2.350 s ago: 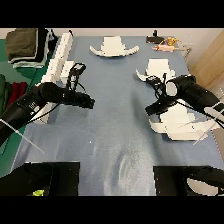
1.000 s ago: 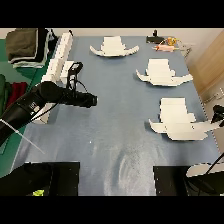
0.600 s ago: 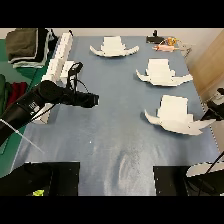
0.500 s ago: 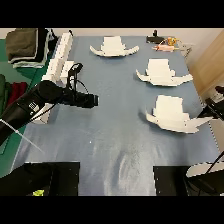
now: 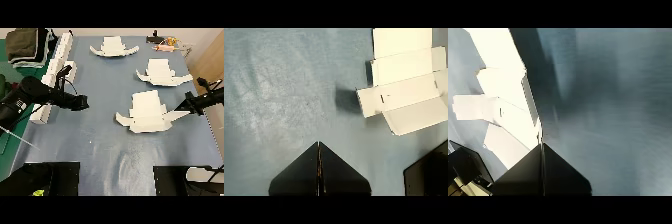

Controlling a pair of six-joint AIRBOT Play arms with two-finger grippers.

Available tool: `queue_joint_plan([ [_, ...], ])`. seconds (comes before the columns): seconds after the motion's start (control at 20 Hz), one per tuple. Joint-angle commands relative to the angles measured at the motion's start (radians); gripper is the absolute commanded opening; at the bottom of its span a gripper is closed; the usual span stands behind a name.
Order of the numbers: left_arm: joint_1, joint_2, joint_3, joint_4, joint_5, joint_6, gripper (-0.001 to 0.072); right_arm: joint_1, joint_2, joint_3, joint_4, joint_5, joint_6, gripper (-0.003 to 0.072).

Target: Fold the box.

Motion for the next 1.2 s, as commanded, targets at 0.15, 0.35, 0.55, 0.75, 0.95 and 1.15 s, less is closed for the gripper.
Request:
queue_joint_plan([
  [0.15,0.08,0.021,-0.073,-0.035,-0.144,0.079,0.0017,0.251,0.279,-0.291,0.018,-0.206,0.135,0.0],
  [0.35,0.081,0.021,-0.121,-0.087,-0.155,0.111,0.0016,0.322,0.398,-0.404,0.013,-0.254,0.188,0.0],
  [0.55,0.081,0.021,-0.121,-0.088,-0.126,0.11,0.0016,0.321,0.4,-0.418,0.008,-0.25,0.196,0.0175],
  [0.75,0.08,0.021,-0.121,-0.088,-0.117,0.11,0.0016,0.321,0.4,-0.418,-0.017,-0.254,0.196,0.0284],
  [0.95,0.08,0.021,-0.121,-0.088,-0.115,0.11,0.0017,0.321,0.395,-0.418,-0.064,-0.228,0.242,0.0283],
  [1.15,0.08,0.021,-0.121,-0.088,-0.118,0.11,0.0016,0.321,0.342,-0.418,-0.057,-0.216,0.256,0.0283],
])
